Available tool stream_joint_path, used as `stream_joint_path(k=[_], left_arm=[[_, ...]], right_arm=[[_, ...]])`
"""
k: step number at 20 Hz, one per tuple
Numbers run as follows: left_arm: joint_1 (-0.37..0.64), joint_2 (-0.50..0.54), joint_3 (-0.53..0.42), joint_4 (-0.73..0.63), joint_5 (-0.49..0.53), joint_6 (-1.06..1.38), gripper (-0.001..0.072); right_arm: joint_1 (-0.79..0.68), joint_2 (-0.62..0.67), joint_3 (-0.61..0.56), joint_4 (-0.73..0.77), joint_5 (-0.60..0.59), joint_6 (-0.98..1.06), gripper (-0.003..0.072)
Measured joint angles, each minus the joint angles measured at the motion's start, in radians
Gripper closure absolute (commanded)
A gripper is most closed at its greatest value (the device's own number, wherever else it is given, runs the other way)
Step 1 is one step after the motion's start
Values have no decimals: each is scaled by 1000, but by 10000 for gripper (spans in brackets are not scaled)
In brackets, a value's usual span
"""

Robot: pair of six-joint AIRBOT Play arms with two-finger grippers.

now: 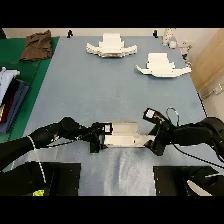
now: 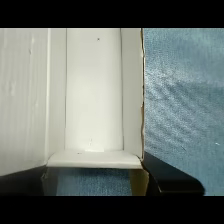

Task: Fold the box.

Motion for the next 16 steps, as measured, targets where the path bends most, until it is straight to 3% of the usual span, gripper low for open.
stream_joint_path(k=[1, 2, 8, 16], left_arm=[[0, 0, 0, 0, 0, 0, 332], [0, 0, 0, 0, 0, 0, 332], [0, 0, 0, 0, 0, 0, 332], [0, 0, 0, 0, 0, 0, 332]], right_arm=[[0, 16, 4, 46, -9, 76, 637], [0, 21, 6, 113, -11, 144, 676], [36, -165, 59, 404, 172, 326, 686], [21, -536, 291, 426, 244, 354, 686]])
